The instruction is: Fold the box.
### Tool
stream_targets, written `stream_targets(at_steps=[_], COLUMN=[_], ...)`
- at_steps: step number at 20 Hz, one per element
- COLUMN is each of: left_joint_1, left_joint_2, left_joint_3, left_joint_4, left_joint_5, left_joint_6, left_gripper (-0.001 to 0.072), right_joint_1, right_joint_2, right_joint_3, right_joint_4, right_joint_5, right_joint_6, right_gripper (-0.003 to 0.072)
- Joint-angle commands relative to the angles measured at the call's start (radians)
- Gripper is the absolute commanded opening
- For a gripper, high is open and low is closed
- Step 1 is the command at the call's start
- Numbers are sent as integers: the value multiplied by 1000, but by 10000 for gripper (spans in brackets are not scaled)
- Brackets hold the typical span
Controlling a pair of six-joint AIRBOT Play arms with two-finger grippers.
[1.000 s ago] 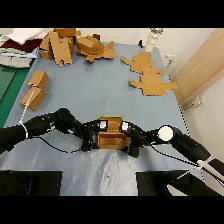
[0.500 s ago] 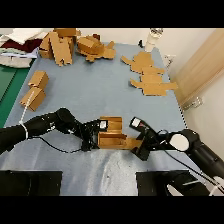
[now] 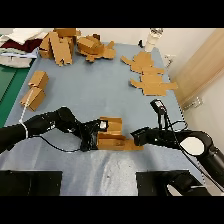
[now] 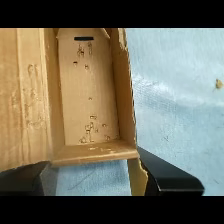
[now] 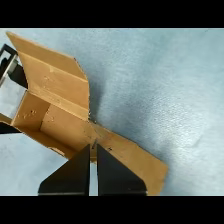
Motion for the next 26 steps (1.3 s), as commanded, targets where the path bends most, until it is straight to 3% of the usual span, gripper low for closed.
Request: stream_targets(at_steps=[1, 2, 4, 9, 15, 20, 26], left_joint_1=[0, 0, 0, 0, 0, 0, 0], left_joint_2=[1, 1, 1, 0, 0, 0, 0], left_joint_3=[26, 30, 37, 36, 36, 36, 36], left_joint_4=[101, 100, 100, 101, 101, 101, 101], left_joint_5=[-49, -49, -49, -29, -2, -4, -10], left_joint_6=[-97, -97, -97, -96, -96, -96, -96], left_gripper=[408, 408, 408, 406, 407, 407, 407], right_joint_1=[1, 1, 1, 1, -2, -2, -1], right_joint_2=[-64, -78, -89, -143, -430, -664, -684], right_joint_3=[3, 3, 3, 3, 8, 48, 55], right_joint_4=[74, 103, 196, 433, 822, 936, 910], right_joint_5=[-41, -52, -67, -93, -158, -212, -269], right_joint_6=[47, 35, -46, -253, -750, -957, -981], right_gripper=[76, 75, 2, 1, 0, 0, 0])
